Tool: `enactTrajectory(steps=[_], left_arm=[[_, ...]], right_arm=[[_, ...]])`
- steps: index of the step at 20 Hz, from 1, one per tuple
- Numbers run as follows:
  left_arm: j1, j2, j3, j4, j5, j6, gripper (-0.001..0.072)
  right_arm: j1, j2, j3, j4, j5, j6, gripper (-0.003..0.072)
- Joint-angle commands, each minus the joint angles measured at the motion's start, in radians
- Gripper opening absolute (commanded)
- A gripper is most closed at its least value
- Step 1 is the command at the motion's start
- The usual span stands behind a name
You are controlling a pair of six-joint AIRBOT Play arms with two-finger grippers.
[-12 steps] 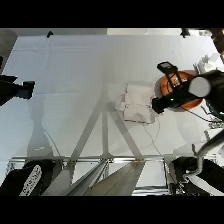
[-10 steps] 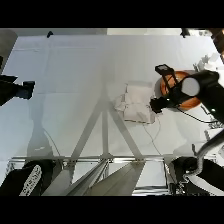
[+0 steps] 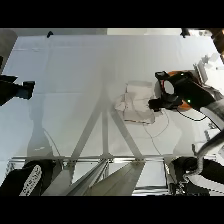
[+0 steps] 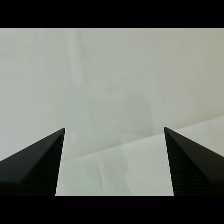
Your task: Fold the box and place the chain.
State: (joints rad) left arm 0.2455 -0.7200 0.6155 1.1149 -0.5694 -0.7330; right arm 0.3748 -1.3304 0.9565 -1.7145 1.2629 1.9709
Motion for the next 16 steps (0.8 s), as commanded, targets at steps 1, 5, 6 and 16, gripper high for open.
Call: enactTrajectory(steps=[1, 5, 6, 16], left_arm=[[-0.001, 0.0, 0.0, 0.0, 0.0, 0.0, 0.0697], [-0.001, 0.0, 0.0, 0.0, 0.0, 0.0, 0.0697], [-0.001, 0.0, 0.0, 0.0, 0.0, 0.0, 0.0697], [-0.001, 0.0, 0.0, 0.0, 0.0, 0.0, 0.0697]], right_arm=[[-0.039, -0.049, 0.0, -0.015, -0.037, 0.049, 0.0392], [-0.087, -0.05, 0.002, -0.003, -0.115, 0.049, 0.0263], [-0.093, -0.051, 0.002, -0.001, -0.126, 0.048, 0.0259], [-0.093, 0.043, 0.102, 0.284, -0.171, -0.265, 0.0016]])
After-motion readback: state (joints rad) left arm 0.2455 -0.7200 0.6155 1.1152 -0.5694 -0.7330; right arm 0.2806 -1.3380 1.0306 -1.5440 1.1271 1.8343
